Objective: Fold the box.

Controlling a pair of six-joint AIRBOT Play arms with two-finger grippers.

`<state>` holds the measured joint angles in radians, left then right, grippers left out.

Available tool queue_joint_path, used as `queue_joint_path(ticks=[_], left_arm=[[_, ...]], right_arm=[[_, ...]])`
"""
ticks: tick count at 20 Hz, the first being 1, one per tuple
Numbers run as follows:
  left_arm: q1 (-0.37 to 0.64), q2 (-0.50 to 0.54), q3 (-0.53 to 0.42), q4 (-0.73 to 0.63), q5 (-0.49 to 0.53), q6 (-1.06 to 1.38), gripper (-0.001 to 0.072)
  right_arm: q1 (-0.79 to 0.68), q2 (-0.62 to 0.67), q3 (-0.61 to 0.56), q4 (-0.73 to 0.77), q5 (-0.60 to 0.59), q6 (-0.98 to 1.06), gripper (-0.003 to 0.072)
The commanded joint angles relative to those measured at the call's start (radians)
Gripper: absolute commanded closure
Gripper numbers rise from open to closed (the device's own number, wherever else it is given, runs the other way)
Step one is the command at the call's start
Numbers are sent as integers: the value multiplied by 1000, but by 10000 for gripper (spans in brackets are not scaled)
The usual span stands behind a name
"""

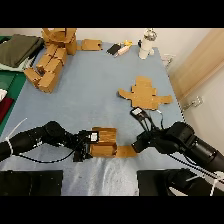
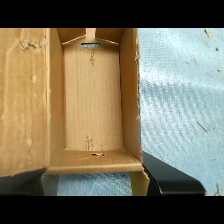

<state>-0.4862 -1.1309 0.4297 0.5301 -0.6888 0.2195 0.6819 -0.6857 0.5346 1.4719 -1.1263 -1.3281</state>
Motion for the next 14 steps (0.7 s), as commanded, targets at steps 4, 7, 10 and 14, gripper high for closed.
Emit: queue_joint_path(ticks=[4, 7, 10, 14], left_arm=[[0, -1, 0, 0, 0, 0, 207], [0, -1, 0, 1, 0, 0, 207], [0, -1, 0, 0, 0, 0, 207], [0, -1, 0, 1, 0, 0, 206]], right_arm=[[-138, -42, -131, 292, 118, 249, 682], [-138, -95, -149, 429, 228, 177, 683], [-138, -138, -149, 505, 254, 121, 683], [-130, -161, -145, 582, 253, 58, 683]])
